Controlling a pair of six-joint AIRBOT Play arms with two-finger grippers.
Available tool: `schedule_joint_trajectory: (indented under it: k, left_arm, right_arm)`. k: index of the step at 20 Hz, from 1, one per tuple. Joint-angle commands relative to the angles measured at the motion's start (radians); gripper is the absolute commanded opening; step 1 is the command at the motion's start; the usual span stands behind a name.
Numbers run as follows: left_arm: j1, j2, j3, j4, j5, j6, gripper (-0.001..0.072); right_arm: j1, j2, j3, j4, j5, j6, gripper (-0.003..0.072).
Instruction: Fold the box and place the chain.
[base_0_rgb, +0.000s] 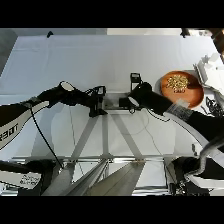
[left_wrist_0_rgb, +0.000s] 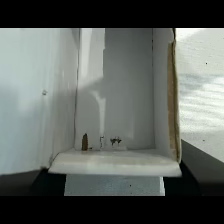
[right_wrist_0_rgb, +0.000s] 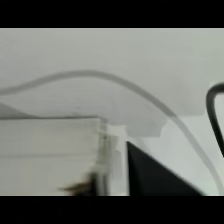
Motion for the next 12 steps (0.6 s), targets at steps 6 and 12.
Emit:
schedule_joint_trajectory:
  k: [6, 12]
  left_arm:
    - [0.000, 0.000, 0.000, 0.001, 0.000, 0.000, 0.0257]
    - [0.000, 0.000, 0.000, 0.000, 0.000, 0.000, 0.0257]
  right_arm:
    - [0.010, -0.017, 0.000, 0.003, -0.047, 0.107, 0.0008]
    - [0.010, 0.011, 0.000, 0.014, -0.048, 0.098, 0.0543]
